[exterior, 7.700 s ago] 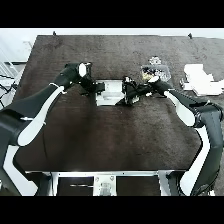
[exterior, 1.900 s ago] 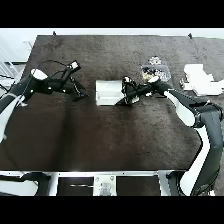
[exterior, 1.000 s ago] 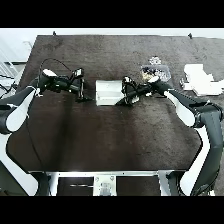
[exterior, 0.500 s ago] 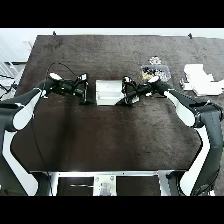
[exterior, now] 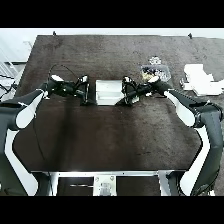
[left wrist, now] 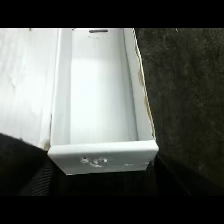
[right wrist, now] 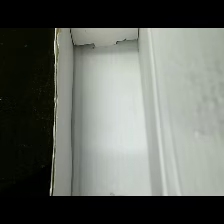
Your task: Fold the box and place the chain.
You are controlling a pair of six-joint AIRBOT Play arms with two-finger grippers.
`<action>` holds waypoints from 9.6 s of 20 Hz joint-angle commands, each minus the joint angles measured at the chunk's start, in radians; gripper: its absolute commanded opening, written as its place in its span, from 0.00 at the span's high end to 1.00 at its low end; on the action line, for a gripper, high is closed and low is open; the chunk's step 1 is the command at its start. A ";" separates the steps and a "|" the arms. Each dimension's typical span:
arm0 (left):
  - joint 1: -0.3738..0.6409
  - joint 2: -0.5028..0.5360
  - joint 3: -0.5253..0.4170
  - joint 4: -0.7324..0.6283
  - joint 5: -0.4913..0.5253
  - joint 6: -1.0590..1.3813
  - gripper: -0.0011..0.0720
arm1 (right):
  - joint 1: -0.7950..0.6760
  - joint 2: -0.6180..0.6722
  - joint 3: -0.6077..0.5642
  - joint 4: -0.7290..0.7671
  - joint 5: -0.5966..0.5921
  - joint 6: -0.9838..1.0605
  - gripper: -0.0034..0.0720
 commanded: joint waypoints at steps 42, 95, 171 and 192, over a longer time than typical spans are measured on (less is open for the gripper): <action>-0.046 -0.050 0.018 -0.034 0.057 0.020 0.34 | 0.000 0.000 0.000 0.000 0.000 0.000 0.32; -0.046 -0.050 0.017 -0.038 0.045 0.016 0.34 | -0.049 0.167 0.010 0.094 0.148 0.274 0.94; -0.046 -0.050 0.017 -0.038 0.047 0.016 0.34 | -0.011 0.276 -0.165 -0.251 -0.095 0.365 0.94; -0.046 -0.050 0.017 -0.038 0.047 0.016 0.34 | -0.232 0.303 -0.339 -0.129 -0.195 1.130 0.94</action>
